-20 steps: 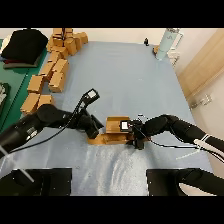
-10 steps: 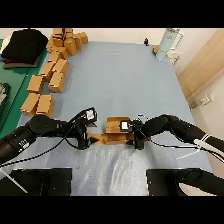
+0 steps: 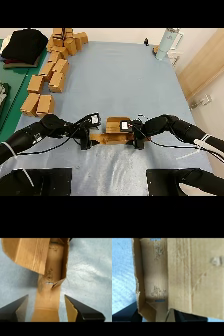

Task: Fold the box.

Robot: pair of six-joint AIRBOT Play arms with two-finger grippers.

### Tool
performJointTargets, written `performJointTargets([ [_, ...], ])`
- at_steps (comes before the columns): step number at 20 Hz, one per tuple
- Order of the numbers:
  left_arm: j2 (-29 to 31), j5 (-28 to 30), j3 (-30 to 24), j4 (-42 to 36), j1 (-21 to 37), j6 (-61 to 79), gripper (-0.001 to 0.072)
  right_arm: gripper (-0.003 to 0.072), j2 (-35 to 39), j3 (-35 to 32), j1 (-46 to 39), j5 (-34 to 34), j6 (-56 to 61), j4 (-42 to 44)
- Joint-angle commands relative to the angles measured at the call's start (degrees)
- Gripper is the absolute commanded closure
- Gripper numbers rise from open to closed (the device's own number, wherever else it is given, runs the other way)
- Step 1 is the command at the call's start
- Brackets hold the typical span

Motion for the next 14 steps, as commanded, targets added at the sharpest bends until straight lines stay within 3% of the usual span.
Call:
performJointTargets([
  [1, -3.15, 0.48, 1.16, -3.02, -1.86, 2.36, 0.0128, 0.0198, -0.02, -0.02, 0.02, 0.0, 0.02, 0.02],
  [7, -5.92, 1.84, 1.29, -3.41, -2.49, 2.38, 0.0131, 0.0198, -0.02, -0.02, 0.02, 0.0, 0.02, 0.02],
  [9, -6.4, 2.03, 1.29, -3.43, -2.49, 2.38, 0.0412, 0.0198, -0.02, -0.02, 0.02, 0.0, 0.02, 0.02],
  [14, -7.23, 1.92, 1.6, -4.04, -2.84, 2.36, 0.0417, 0.0198, -0.02, -0.02, 0.02, 0.0, 0.02, 0.02],
])
